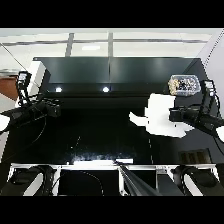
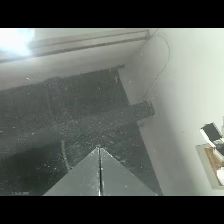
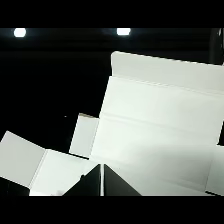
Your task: Fold the box and place the chain.
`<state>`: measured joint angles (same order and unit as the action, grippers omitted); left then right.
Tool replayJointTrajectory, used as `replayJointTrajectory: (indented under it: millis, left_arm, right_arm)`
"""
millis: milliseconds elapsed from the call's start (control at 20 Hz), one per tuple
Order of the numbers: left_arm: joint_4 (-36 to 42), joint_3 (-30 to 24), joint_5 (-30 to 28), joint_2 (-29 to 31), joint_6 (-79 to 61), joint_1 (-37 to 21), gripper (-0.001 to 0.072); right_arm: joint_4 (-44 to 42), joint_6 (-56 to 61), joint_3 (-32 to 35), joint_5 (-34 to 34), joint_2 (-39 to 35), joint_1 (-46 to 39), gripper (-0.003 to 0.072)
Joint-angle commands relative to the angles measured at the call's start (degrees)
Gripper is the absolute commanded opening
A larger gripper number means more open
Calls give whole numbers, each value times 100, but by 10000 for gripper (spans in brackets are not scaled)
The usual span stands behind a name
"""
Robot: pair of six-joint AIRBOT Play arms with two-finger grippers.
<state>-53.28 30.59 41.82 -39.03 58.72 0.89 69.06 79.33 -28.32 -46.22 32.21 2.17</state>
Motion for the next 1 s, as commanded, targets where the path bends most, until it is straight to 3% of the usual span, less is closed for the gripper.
replayJointTrajectory:
  millis: [0, 850, 900, 950]
  left_arm:
    - [-2, -2, -2, 4, 0, 2, 29]
    - [129, -2, -177, 2, 2, 2, 33]
    - [175, -2, -315, -17, 4, 15, 152]
    - [267, -2, -376, -44, 2, 33, 507]
  right_arm:
    - [0, 0, 0, -2, -2, 4, 40]
    - [-9, 2, 0, 140, -2, 4, 42]
    - [-2, 4, 0, 160, -2, -2, 197]
    - [28, 4, 0, 219, 0, -2, 649]
